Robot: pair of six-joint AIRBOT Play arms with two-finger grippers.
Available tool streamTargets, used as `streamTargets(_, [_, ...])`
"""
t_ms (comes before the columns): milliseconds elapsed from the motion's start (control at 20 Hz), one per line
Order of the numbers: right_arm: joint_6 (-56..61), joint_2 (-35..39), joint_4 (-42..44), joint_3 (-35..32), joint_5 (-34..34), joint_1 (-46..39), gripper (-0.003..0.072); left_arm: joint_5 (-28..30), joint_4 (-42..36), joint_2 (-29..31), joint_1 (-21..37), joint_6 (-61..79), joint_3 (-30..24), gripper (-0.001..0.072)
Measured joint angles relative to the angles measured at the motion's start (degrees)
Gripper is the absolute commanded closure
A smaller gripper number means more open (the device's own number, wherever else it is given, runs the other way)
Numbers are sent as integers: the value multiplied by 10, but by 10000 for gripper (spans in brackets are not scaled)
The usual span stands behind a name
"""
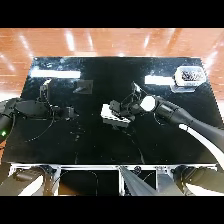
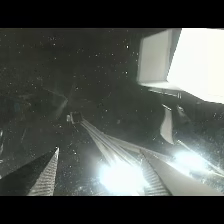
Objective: Fold the box and place the chain.
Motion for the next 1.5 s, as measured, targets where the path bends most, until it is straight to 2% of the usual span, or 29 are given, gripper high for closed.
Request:
streamTargets(300, [-52, 75, 2, 0, 33, -45, 647, 29, 0, 0, 0, 35, 12, 93])
streamTargets(500, [-98, 155, -3, 0, 77, -100, 647, 25, 0, -17, 0, 103, 71, 97])
streamTargets(700, [-127, 219, -43, 0, 102, -152, 647, 31, -43, -116, 0, 260, 195, 97])
streamTargets(850, [-136, 238, -63, 0, 118, -173, 647, 98, -140, -205, -12, 443, 292, 77])
streamTargets(950, [-139, 243, -84, 0, 132, -180, 647, 123, -172, -246, -37, 548, 336, 75])
streamTargets(1250, [-142, 249, -130, 0, 137, -186, 647, 122, -152, -313, -131, 721, 375, 78])
streamTargets(1350, [-142, 249, -138, 0, 130, -187, 647, 104, -146, -339, -140, 759, 378, 77])
streamTargets(1500, [-142, 249, -146, 0, 117, -188, 647, 110, -148, -369, -133, 784, 380, 77])
